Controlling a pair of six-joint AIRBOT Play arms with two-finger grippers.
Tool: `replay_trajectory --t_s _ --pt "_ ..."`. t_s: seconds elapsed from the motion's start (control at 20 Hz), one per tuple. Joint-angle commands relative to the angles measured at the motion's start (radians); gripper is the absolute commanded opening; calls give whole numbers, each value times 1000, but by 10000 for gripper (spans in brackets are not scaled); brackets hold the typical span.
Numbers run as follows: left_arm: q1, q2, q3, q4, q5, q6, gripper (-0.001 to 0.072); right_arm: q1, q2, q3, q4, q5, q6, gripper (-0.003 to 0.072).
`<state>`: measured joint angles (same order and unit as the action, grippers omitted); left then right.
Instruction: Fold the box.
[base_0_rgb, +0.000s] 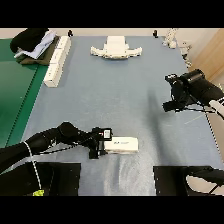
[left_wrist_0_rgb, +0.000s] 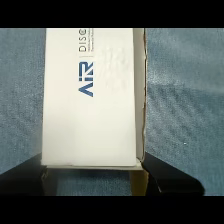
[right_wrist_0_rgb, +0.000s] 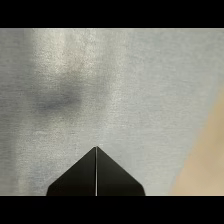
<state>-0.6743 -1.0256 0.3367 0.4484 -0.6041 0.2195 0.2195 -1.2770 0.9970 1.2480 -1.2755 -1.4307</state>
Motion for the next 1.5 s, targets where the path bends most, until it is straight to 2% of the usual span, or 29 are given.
replay_trajectory --t_s 0.0,0.4,0.5,0.6,0.75,0.9,1.0,1.15,1.25,1.35,1.45 --pt "0 0 0 0 0 0 401 -2 -3 1 1 -8 2 7" --pt "1 5 1 -3 2 -4 401 -2 -3 1 1 -8 2 8" --pt "15 34 13 0 21 -64 401 -2 -3 1 1 -8 2 7" --pt "73 97 22 5 75 -207 401 -2 -3 1 1 -8 2 7" --pt "252 215 25 135 134 -480 401 -2 -3 1 1 -8 2 7" --pt "527 315 25 401 137 -774 401 -2 -3 1 2 -8 2 7" --pt "729 328 36 509 122 -840 400 -2 -3 1 1 -8 2 7" --pt "1004 271 71 522 133 -821 401 -2 -3 1 1 -8 2 7" --pt "1124 192 122 522 132 -806 401 -2 -3 1 1 -8 2 7" --pt "1180 108 189 521 133 -807 401 -2 -3 1 1 -8 2 7" --pt "1180 19 258 521 133 -806 401 -2 -3 1 1 -8 2 7"
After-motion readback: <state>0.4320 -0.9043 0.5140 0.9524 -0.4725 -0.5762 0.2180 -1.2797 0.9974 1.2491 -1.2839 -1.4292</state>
